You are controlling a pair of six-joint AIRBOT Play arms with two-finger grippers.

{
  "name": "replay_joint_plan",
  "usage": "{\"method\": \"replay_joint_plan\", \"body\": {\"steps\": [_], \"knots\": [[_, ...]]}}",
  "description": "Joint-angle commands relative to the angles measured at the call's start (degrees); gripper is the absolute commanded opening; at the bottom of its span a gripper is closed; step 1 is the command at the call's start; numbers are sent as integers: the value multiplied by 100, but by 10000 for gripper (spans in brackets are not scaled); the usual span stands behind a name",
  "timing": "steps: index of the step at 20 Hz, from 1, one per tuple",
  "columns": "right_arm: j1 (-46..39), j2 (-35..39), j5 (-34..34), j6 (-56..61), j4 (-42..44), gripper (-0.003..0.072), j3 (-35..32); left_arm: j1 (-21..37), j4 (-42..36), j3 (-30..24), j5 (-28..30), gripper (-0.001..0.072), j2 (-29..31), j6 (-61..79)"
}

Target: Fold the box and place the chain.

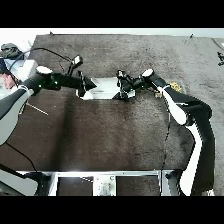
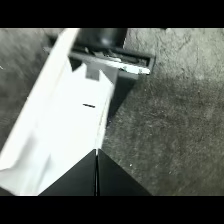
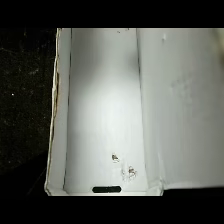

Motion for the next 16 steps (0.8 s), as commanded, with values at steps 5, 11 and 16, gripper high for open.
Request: {"method": "replay_joint_plan", "body": {"steps": [5,11,16], "knots": [[4,-4,2,0,2,337,2,-157,-173,50,1178,10,-59,-365],[7,-4,2,0,2,337,2,-157,387,1655,551,10,-1191,-1099],[7,-4,2,0,2,337,2,-151,914,2048,791,10,-1624,-1552]]}}
